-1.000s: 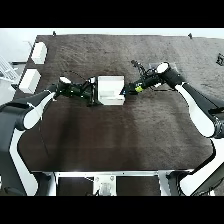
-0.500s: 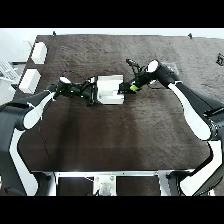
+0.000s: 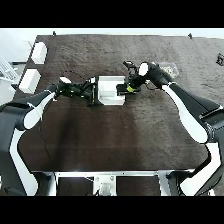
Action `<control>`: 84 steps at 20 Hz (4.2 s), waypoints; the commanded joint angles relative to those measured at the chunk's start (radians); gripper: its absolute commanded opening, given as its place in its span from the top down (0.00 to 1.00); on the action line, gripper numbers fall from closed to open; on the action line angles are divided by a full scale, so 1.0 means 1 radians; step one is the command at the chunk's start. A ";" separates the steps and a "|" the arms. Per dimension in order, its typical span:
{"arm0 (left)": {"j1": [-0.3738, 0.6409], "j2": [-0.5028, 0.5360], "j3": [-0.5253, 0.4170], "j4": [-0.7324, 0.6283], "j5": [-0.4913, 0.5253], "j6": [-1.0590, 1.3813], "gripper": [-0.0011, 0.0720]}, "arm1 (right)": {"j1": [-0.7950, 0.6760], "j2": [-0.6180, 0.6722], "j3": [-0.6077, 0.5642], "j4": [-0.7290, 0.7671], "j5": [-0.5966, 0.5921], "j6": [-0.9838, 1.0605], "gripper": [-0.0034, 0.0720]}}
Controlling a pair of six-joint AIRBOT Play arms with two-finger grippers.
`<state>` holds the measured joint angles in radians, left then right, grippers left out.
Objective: Fold the box and place the chain.
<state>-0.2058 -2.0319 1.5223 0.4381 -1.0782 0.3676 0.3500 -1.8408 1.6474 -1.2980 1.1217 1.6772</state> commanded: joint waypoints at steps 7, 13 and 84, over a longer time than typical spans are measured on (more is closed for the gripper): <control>0.002 0.000 0.000 0.002 0.004 -0.001 0.36 | 0.046 0.000 0.001 -0.208 0.003 0.175 0.36; 0.002 0.000 0.000 0.002 0.004 0.000 0.36 | 0.078 -0.001 0.012 -0.268 0.031 0.233 0.37; 0.002 0.000 0.000 0.002 0.005 0.000 0.36 | -0.447 -0.038 0.259 -0.068 -0.098 -0.236 0.42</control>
<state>-0.2050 -2.0319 1.5223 0.4404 -1.0740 0.3668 -0.0029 -1.8328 1.9053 -1.5185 1.0977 1.5826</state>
